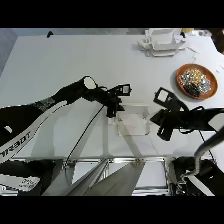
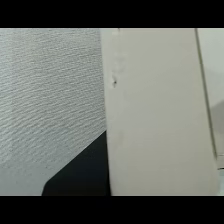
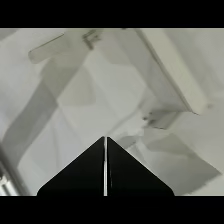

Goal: Fold the box and place the chain.

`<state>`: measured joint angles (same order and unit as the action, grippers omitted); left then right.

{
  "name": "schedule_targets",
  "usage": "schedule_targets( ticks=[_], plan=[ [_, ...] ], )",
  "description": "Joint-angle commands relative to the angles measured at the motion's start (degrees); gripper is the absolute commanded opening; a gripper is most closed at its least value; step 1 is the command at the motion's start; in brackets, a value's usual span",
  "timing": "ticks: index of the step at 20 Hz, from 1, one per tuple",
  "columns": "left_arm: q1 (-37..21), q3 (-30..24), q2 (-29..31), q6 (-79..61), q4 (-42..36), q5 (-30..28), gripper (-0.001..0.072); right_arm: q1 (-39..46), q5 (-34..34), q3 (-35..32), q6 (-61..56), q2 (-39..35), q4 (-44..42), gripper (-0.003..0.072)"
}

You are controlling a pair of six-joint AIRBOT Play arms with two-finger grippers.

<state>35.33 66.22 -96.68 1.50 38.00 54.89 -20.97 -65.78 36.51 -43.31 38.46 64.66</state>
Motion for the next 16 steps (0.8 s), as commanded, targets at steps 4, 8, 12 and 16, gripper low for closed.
schedule_targets(
  ticks=[4,8,12,16],
  plan=[
    [0.04,-0.02,-0.02,0.0,0.0,-0.02,0.0014,-3.74,5.9,-8.24,9.29,1.16,1.53,0.0049],
    [0.09,-0.02,-0.02,0.0,0.0,-0.02,0.0014,-6.54,14.75,-15.58,9.31,0.76,10.05,0.0427],
    [0.09,-0.02,-0.02,0.0,0.0,0.0,0.0014,-10.86,24.98,-20.41,9.35,0.79,10.64,0.0472],
    [0.09,-0.02,-0.02,0.0,0.0,0.0,0.0014,-11.1,29.88,-22.27,9.33,1.57,13.86,0.0692]
  ],
)
